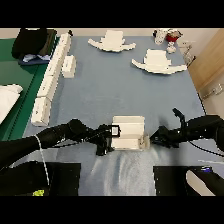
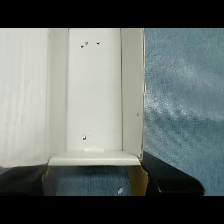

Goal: Fold the box.

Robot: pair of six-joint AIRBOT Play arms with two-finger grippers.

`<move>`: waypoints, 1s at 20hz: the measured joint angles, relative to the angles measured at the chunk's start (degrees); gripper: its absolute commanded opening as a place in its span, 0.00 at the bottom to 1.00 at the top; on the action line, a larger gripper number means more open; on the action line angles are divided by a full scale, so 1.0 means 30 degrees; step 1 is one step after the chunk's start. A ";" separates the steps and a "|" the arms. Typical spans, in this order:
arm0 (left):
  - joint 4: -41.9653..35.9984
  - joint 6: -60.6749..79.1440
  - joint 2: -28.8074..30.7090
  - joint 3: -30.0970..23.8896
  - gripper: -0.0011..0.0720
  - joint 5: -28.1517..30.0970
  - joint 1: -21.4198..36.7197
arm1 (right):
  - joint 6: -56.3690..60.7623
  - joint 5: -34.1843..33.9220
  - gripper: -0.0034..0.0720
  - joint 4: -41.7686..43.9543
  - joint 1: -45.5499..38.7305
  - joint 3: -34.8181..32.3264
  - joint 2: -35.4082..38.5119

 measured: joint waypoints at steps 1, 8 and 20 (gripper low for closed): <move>0.0000 0.0000 0.0000 0.0000 0.64 0.0000 0.0000 | 0.0007 0.0189 0.46 0.0138 0.0495 0.0036 0.0007; 0.0007 0.0000 0.0000 0.0000 0.64 0.0000 0.0000 | 0.0197 0.0925 0.53 0.0641 0.2251 0.0488 0.0036; 0.0007 0.0007 0.0000 0.0000 0.64 0.0000 0.0000 | 0.1421 0.0772 0.53 -0.0721 0.2470 0.1807 0.0073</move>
